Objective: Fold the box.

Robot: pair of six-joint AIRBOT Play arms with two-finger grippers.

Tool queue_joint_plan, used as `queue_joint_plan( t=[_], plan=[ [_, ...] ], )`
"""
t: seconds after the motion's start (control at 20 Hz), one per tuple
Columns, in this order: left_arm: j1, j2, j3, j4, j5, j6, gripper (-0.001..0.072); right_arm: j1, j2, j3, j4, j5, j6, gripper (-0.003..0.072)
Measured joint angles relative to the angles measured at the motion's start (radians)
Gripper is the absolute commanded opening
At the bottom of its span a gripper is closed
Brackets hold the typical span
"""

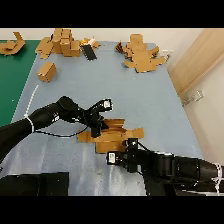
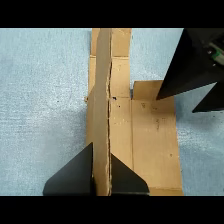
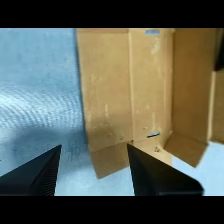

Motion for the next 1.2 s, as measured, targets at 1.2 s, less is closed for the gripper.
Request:
queue_joint_plan(
  t=[1.2],
  plan=[
    [0.000,0.000,0.000,0.000,0.000,0.000,0.0014,-0.001,-0.037,0.012,-0.266,0.028,0.190,0.0720]
  ],
)
